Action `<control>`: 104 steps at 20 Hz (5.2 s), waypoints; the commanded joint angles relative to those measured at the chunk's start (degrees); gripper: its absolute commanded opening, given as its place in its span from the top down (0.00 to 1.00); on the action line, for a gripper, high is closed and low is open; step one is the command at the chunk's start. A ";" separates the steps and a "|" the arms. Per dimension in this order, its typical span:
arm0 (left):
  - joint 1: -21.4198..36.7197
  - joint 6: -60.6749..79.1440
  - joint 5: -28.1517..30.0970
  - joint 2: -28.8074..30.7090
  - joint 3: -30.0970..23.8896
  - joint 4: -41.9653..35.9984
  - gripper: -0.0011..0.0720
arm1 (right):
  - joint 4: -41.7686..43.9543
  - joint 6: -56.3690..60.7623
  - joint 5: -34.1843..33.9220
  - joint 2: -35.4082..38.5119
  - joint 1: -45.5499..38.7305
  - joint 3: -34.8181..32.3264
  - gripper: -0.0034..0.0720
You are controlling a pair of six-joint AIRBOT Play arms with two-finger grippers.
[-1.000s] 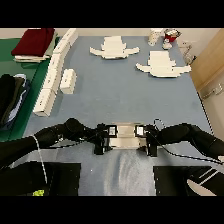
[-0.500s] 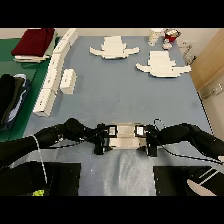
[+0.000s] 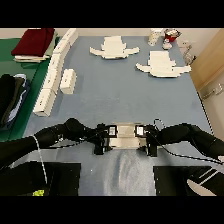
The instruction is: Fold the box.
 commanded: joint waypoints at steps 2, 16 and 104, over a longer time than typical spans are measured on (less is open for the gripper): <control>-0.02 0.02 0.02 -0.04 0.02 0.04 0.54 | 0.02 0.02 0.02 0.04 0.00 0.02 0.35; -0.02 0.02 0.02 -0.04 0.02 0.04 0.54 | -22.29 29.83 -9.18 10.95 0.00 2.56 0.00; -0.02 0.00 0.02 -0.04 0.02 0.04 0.54 | -13.00 25.33 -7.67 8.17 7.26 3.72 0.65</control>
